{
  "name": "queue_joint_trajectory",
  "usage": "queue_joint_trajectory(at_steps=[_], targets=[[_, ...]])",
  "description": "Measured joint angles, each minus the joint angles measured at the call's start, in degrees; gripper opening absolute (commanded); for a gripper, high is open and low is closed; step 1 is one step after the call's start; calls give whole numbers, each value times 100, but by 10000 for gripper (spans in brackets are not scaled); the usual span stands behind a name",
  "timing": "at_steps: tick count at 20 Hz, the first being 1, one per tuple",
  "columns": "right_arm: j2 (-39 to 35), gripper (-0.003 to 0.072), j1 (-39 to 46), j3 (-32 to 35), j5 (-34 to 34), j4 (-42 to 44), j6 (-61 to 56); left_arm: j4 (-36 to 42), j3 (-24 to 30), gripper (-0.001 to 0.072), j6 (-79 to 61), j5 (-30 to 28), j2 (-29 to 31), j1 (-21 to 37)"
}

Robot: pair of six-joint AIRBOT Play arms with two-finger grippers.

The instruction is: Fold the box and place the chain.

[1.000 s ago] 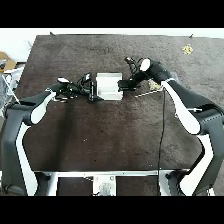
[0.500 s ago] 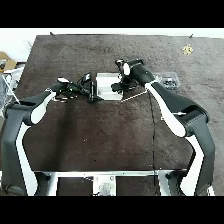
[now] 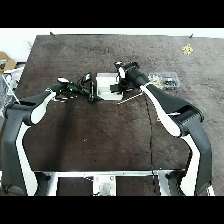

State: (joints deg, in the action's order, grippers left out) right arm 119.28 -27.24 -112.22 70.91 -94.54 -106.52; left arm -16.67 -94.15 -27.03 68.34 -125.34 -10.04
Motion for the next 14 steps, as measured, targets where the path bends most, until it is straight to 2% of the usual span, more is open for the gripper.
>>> queue_joint_trajectory(at_steps=[1, 2, 3, 8, 9, 10, 11, 14], targets=[[11, 192, -2, 0, -15, -11, -52, 0, 0, 275, 0, 0, 0, 0], [15, 88, -2, 0, -24, -20, -101, 0, 0, 275, 0, 0, 0, 0], [20, 62, -4, 0, -33, -35, -138, 0, 0, 275, 0, 0, 0, 0], [26, 35, -2, 0, -70, -68, -264, 11, 0, 275, 7, -9, 0, -7], [26, 136, 0, 0, -74, -68, -275, 11, 0, 275, 7, -9, 0, -7], [26, 370, -2, 0, -70, -87, -243, 9, 0, 275, 2, -7, -2, -7], [28, 393, -2, 0, -70, -92, -236, 7, 0, 275, 0, -7, 0, -7], [-33, 396, -2, -4, -55, -79, -146, 4, 0, 275, -2, -4, -2, -7]])
